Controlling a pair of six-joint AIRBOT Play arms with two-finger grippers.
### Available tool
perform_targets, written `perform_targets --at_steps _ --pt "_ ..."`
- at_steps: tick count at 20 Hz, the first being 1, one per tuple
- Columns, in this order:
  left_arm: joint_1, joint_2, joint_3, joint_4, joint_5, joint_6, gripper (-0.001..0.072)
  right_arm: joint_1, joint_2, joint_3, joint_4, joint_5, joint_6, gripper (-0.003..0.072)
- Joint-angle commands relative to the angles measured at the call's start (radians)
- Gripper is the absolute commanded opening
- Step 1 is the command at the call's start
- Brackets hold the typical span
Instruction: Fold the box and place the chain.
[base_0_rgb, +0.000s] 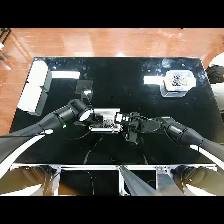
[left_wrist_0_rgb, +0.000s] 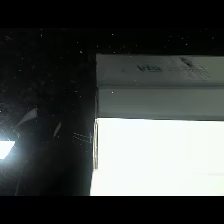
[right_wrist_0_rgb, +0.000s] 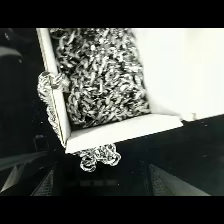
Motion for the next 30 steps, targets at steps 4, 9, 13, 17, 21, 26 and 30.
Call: perform_targets --at_steps 4,9,13,17,21,26,30 --pt "-0.001 0.000 0.000 0.000 0.000 0.001 0.0017 0.013 -0.029 0.000 0.054 0.042 -0.085 0.0693" --pt "-0.001 0.000 0.000 0.000 0.000 0.001 0.0017 0.024 -0.046 0.000 0.074 0.036 -0.101 0.0351" --pt "-0.001 0.000 0.000 0.000 -0.004 0.001 0.0017 0.024 -0.035 0.000 0.073 -0.029 -0.098 0.0019" --pt "-0.001 0.000 0.000 0.000 -0.008 0.000 0.0017 0.004 0.029 0.000 0.014 -0.052 0.011 0.0018" --pt "-0.001 0.000 0.000 0.000 -0.013 0.001 0.0017 -0.046 0.130 0.000 -0.013 -0.157 0.117 0.0019" --pt "-0.001 0.000 0.000 0.000 -0.012 0.000 0.0017 -0.046 0.303 0.054 -0.006 -0.280 0.343 0.0018" --pt "-0.001 0.000 0.000 0.000 -0.011 0.001 0.0017 -0.046 0.333 0.153 0.063 -0.287 0.499 0.0016"
